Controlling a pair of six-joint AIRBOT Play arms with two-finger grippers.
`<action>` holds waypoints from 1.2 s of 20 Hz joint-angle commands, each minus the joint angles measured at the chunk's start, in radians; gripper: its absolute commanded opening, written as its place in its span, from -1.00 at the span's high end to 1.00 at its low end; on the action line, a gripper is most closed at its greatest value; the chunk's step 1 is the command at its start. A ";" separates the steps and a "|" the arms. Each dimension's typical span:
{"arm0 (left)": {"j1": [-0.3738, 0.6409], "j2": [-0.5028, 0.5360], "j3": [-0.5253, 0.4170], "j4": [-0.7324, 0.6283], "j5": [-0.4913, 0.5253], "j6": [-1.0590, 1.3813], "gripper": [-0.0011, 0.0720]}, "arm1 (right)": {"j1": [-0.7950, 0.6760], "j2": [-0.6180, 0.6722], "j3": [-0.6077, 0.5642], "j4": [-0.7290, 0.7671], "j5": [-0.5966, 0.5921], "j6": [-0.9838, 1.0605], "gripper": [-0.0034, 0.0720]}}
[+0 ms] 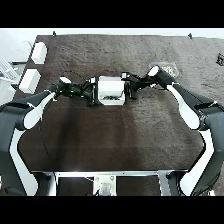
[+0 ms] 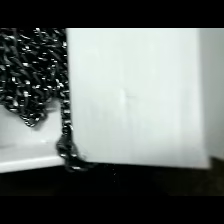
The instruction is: Fold the box and place the chain.
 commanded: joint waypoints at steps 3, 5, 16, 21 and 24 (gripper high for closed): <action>0.001 0.000 0.000 0.000 0.000 0.000 -0.28 | -0.003 0.053 0.034 -0.001 0.020 0.145 0.88; 0.001 0.000 0.000 0.000 0.000 0.000 -0.28 | -0.003 0.100 0.034 -0.001 0.045 0.174 0.88; 0.001 0.000 0.000 0.000 0.000 0.000 -0.28 | 0.057 0.383 0.034 -0.297 0.187 0.653 0.88; 0.001 0.000 0.000 0.000 0.000 0.001 -0.28 | 0.152 0.471 0.034 -0.331 0.190 0.709 0.88; 0.001 0.000 0.000 0.000 0.000 0.001 -0.28 | 0.203 0.488 0.034 -0.342 0.177 0.708 0.88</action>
